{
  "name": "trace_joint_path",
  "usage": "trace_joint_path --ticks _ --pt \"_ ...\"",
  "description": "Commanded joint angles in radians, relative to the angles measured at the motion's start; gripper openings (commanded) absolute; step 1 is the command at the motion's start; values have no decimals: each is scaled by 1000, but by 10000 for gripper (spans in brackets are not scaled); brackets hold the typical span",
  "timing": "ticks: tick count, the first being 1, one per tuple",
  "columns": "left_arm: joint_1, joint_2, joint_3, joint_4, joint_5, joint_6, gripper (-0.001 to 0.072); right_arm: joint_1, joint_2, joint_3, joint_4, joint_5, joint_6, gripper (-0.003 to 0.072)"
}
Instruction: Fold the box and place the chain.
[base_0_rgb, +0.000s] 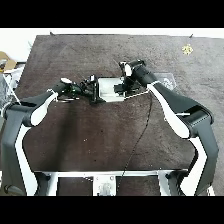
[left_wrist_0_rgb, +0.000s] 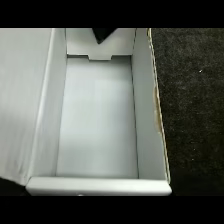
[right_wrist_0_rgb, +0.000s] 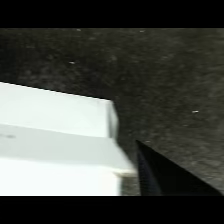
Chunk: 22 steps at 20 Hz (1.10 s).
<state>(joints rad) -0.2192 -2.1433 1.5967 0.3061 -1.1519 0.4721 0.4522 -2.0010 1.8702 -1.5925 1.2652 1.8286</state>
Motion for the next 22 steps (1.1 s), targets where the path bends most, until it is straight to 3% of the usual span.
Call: trace_joint_path --ticks 1,8,9,11,12,16,17,18,19,21,22 --pt "1 0 0 0 0 0 61 10 -15 5 -19 -32 81 323" --pt "1 0 0 0 0 0 61 8 -54 4 -14 -16 122 315" --pt "1 0 0 0 0 0 61 8 -55 4 -27 -22 135 125" --pt "1 0 0 0 0 0 61 8 -53 5 -27 -35 141 71" --pt "1 0 0 0 0 0 61 8 -53 4 -36 -40 142 7" --pt "1 0 0 0 0 0 61 10 -45 4 -34 -52 166 7" --pt "1 0 0 0 0 0 61 8 -44 4 -28 -45 166 13" --pt "1 0 0 0 0 0 61 3 -42 4 -9 -40 166 228" --pt "1 0 0 0 0 0 61 2 -38 4 10 -39 145 517" --pt "1 0 0 0 0 0 61 2 -19 5 23 -38 113 448" --pt "1 0 0 0 0 0 61 2 -1 5 26 -32 91 448"
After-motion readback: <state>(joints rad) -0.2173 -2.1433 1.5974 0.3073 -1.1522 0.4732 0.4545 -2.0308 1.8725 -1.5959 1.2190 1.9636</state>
